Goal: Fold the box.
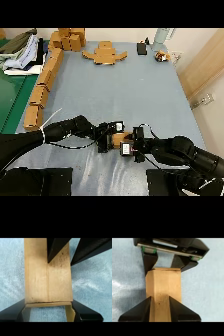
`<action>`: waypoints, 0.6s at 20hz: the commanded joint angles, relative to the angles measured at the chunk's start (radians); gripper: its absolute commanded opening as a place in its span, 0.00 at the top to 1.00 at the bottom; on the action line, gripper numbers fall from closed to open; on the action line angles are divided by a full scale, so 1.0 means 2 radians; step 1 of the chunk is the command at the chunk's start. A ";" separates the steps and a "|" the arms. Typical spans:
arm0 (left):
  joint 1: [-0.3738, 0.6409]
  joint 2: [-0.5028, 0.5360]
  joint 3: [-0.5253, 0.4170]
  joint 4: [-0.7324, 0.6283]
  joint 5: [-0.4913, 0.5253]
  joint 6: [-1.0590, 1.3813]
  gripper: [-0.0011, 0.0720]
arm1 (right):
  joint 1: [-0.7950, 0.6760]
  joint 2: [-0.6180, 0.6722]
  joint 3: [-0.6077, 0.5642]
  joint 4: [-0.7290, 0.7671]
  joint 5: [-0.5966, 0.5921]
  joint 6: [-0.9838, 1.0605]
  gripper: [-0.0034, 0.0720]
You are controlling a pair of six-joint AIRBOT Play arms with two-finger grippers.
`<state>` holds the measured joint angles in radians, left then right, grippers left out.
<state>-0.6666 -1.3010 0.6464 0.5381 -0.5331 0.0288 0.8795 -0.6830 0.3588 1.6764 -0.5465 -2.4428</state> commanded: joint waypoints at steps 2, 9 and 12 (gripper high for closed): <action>0.000 0.000 0.000 0.000 0.000 0.000 0.48 | 0.001 0.015 -0.001 -0.002 -0.001 0.000 0.52; 0.000 0.000 0.000 0.000 0.000 0.000 0.48 | 0.001 0.039 -0.001 -0.002 -0.003 0.000 0.58; 0.000 0.000 0.000 0.000 0.000 0.000 0.48 | 0.001 0.051 -0.001 -0.002 -0.008 0.000 0.58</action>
<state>-0.6666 -1.3010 0.6464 0.5381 -0.5331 0.0292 0.8799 -0.6029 0.3576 1.6711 -0.5545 -2.4424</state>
